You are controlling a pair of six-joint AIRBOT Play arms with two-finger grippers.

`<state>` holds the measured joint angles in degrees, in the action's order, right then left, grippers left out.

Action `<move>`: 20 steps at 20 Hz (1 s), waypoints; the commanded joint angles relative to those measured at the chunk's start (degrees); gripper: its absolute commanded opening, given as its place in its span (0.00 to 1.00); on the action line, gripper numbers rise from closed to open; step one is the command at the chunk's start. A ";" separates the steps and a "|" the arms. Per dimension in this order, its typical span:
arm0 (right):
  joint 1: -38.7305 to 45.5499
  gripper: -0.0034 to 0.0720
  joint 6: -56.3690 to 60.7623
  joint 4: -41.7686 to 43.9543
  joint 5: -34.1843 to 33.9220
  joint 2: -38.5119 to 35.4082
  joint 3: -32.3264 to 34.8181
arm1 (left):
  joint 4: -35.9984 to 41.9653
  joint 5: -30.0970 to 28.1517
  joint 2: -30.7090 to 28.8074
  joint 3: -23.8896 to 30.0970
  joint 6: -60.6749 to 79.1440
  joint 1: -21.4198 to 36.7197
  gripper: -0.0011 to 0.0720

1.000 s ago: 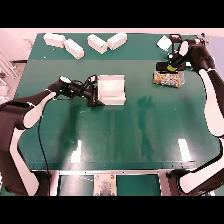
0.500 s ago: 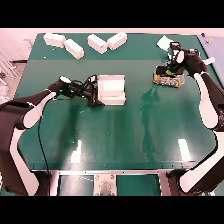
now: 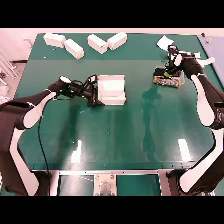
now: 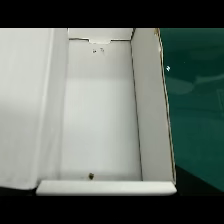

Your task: Fold the box and place the chain.

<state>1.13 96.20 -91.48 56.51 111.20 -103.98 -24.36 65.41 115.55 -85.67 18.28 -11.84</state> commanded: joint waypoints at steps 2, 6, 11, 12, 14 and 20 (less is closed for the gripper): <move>-0.44 0.05 -1.99 1.29 -0.22 -3.08 -0.28 | 0.00 0.02 0.00 0.02 0.02 0.04 0.87; -1.14 0.04 -2.38 -1.38 2.60 -11.21 -0.28 | 0.00 0.00 -0.02 0.02 0.02 0.04 0.87; -6.60 0.04 -4.02 -4.85 9.51 -24.96 -0.28 | 0.00 -0.07 -0.02 0.02 0.15 0.04 0.87; -8.44 0.04 -4.68 -5.27 9.62 -28.09 -0.28 | 0.00 -0.09 -0.02 0.02 0.15 0.04 0.87; -12.57 0.04 -5.35 -5.29 9.55 -34.03 -0.28 | 0.00 -0.07 -0.02 0.02 0.15 0.04 0.87; -25.07 0.04 -6.51 -6.54 8.07 -42.71 -0.28 | 0.00 -0.09 -0.02 0.02 0.15 0.04 0.87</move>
